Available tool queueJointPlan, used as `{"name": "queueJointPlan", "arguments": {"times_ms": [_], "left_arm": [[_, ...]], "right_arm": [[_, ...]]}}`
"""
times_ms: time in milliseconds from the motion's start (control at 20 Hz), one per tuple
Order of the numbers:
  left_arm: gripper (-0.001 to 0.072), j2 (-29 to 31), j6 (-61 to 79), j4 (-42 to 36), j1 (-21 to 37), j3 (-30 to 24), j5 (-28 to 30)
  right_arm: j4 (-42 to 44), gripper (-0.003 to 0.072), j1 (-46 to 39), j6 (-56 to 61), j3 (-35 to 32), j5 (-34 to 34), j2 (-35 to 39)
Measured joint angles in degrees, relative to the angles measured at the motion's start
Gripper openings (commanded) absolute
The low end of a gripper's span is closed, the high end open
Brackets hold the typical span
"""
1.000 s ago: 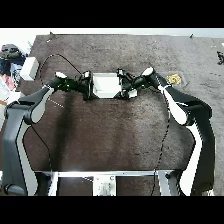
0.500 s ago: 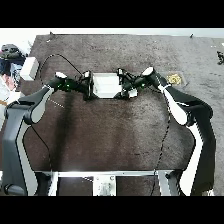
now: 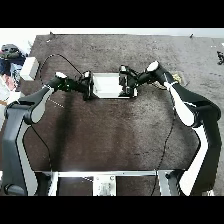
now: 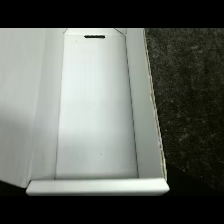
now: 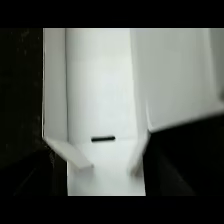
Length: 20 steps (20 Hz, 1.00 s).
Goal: Fold the box and place the chain.
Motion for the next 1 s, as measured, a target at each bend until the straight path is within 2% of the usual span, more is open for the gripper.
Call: {"name": "queueJointPlan", "arguments": {"times_ms": [50, 100, 150, 200, 250, 300, 600, 1000], "left_arm": [[0.0233, 0.0, 0.0, 0.0, 0.0, 0.0, 0.0], [0.0233, 0.0, 0.0, 0.02, 0.0, 0.0, 0.0], [0.0233, 0.0, 0.0, 0.02, 0.0, 0.0, 0.0], [0.0233, 0.0, 0.0, 0.02, 0.0, 0.0, 0.0], [0.0233, 0.0, -0.02, 0.02, 0.0, 0.0, 0.02], [0.0233, 0.0, -0.02, 0.02, 0.0, 0.0, 0.0], [0.0232, 0.0, -0.02, 0.02, 0.0, 0.0, 0.02], [0.0233, 0.0, -0.02, 0.02, 0.0, 0.0, 0.02]], "right_arm": [[-0.44, 0.0713, -0.57, 1.03, 0.02, 0.46, 0.94], [-0.66, 0.0678, -1.05, 2.14, 0.04, 0.79, 2.01], [-0.66, 0.0499, -1.44, 3.3, 0.04, 1.31, 2.99], [-0.42, 0.0257, -1.75, 4.66, 0.04, 1.7, 3.98], [0.46, 0.0065, -2.05, 5.95, 0.04, 2.32, 4.96], [1.86, 0.0014, -2.27, 7.02, 0.04, 2.75, 5.75], [13.07, 0.0014, -1.4, 9.29, 0.02, 2.4, 5.62], [15.67, 0.0014, 0.02, 9.7, -0.04, -10.75, 3.56]]}}
